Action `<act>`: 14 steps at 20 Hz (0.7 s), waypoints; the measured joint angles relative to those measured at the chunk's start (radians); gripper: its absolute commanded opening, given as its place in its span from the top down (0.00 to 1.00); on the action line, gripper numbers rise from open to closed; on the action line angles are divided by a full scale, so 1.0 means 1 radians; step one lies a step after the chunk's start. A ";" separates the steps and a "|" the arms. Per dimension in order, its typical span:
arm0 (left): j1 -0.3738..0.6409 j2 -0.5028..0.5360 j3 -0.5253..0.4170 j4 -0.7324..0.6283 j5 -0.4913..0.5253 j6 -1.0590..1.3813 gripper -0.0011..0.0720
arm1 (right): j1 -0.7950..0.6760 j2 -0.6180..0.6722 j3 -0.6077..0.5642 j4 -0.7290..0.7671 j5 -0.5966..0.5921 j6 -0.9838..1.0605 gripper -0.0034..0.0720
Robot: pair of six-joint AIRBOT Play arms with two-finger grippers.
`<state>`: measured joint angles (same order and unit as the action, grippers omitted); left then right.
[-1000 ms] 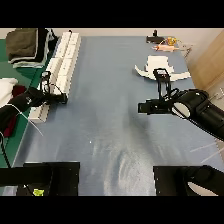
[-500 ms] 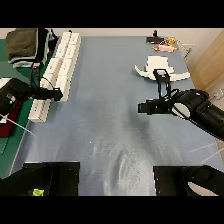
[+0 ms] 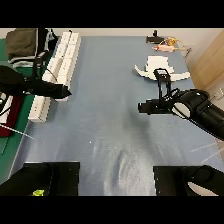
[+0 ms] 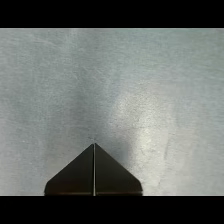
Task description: Fold the box.
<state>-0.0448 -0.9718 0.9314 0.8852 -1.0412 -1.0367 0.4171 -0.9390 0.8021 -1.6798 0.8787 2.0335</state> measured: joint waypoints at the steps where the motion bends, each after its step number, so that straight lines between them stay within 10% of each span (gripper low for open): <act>1: -0.044 -0.001 0.003 -0.006 -0.003 -0.014 0.97 | 0.000 0.000 0.000 0.000 0.000 0.000 0.95; 14: -0.299 -0.028 0.007 -0.026 0.039 -0.138 0.97 | 0.000 0.000 0.000 0.000 0.001 0.000 0.95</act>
<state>-0.3435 -1.0000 0.9382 0.8593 -1.0027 -1.1748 0.4171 -0.9394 0.8021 -1.6794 0.8795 2.0338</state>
